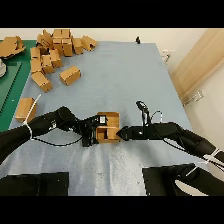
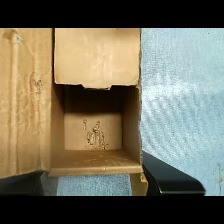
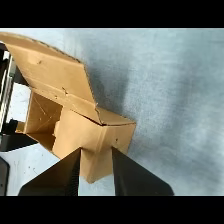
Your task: Fold the box.
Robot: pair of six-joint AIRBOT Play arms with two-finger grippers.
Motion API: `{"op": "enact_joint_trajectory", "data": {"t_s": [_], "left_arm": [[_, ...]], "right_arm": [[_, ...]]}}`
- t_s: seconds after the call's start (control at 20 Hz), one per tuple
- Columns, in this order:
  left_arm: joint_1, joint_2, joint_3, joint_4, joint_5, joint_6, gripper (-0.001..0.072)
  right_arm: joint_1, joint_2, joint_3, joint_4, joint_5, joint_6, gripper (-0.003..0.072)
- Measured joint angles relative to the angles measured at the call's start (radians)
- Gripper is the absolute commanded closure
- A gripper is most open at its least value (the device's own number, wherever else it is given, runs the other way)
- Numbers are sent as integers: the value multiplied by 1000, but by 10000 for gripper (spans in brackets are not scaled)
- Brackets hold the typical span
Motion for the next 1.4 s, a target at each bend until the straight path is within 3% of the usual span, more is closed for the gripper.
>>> {"op": "enact_joint_trajectory", "data": {"t_s": [0.45,0.85,1.1,1.35,1.4], "left_arm": [[0,0,0,0,0,0,496],[0,0,0,0,0,0,496],[0,0,0,0,0,0,496],[0,0,0,0,0,0,496],[0,0,0,0,0,0,496]], "right_arm": [[32,-76,135,-280,-129,261,386],[248,-190,282,-692,-220,687,386],[357,-349,445,-871,-374,892,384],[391,-481,565,-959,-557,1027,388],[393,-495,576,-967,-577,1046,435]]}}
